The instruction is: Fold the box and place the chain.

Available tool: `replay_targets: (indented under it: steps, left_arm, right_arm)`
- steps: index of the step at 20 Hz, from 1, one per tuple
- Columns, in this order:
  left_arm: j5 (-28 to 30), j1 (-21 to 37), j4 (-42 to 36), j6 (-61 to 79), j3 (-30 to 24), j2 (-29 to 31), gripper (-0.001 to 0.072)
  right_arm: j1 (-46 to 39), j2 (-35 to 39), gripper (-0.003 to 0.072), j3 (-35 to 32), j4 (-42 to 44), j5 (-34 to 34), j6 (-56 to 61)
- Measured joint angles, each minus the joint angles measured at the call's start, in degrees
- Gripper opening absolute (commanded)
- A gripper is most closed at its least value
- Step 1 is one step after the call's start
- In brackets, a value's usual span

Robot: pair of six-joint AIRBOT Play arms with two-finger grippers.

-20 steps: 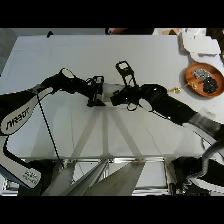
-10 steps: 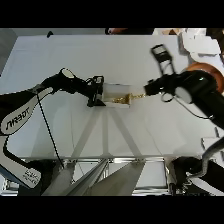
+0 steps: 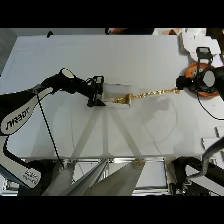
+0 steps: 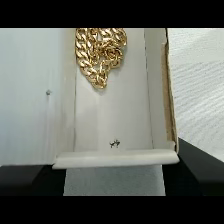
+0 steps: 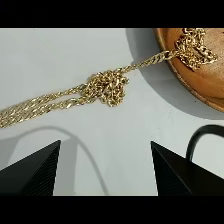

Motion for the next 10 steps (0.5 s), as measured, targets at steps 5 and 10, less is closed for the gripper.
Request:
replay_targets:
  steps: [5, 10]
  left_arm:
    - [0.0, 0.0, 0.0, 0.0, 0.0, 0.0, 0.0258]
    - [0.02, 0.0, 0.0, 0.0, 0.0, 0.0, 0.0258]
  right_arm:
    - [-2.27, -9.38, 0.065, 0.0, 0.72, -6.12, 8.5]
    - [-1.88, -16.17, 0.053, 0.02, 1.29, -11.34, 15.32]
